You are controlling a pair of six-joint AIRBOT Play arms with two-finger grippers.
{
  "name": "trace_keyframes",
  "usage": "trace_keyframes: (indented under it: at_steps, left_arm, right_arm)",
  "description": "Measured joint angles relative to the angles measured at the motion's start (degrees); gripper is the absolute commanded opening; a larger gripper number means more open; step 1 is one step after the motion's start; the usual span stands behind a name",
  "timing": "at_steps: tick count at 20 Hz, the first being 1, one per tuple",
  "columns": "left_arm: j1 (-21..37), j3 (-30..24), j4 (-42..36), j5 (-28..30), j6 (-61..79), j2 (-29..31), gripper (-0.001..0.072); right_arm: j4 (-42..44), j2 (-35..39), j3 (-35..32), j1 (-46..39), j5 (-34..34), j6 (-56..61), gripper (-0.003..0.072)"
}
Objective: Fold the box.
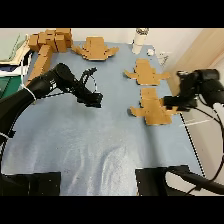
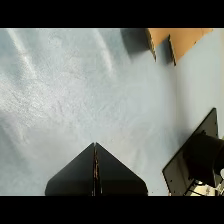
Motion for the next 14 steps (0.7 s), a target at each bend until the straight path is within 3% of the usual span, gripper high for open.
trace_keyframes:
  at_steps: [2, 5, 11, 12, 13, 14]
  left_arm:
    - [0.0, 0.0, -0.2, 1.4, 0.1, 0.0, 0.0014]
    - [0.0, 0.0, -0.3, 2.8, 0.1, 0.0, 0.0014]
    - [0.0, 0.0, -0.9, 4.1, 0.2, 0.0, 0.0017]
    - [0.0, 0.0, -1.5, 4.1, 0.2, 0.0, 0.0163]
    - [0.0, 0.0, -2.1, 4.1, 0.3, 0.0, 0.0436]
    - [0.0, 0.0, -2.6, 4.0, 0.3, 0.0, 0.0546]
  right_arm:
    - [0.7, -2.2, 0.9, -7.5, 1.7, -3.7, 0.0530]
    - [4.9, -7.1, 2.8, -16.4, 4.0, -10.7, 0.0531]
    - [16.7, -19.3, 10.9, -23.9, 6.3, -21.2, 0.0530]
    - [17.5, -21.1, 12.1, -24.3, 6.4, -21.8, 0.0531]
    - [18.2, -22.7, 13.1, -24.6, 6.4, -22.4, 0.0530]
    - [19.0, -24.1, 13.9, -24.8, 6.5, -23.2, 0.0519]
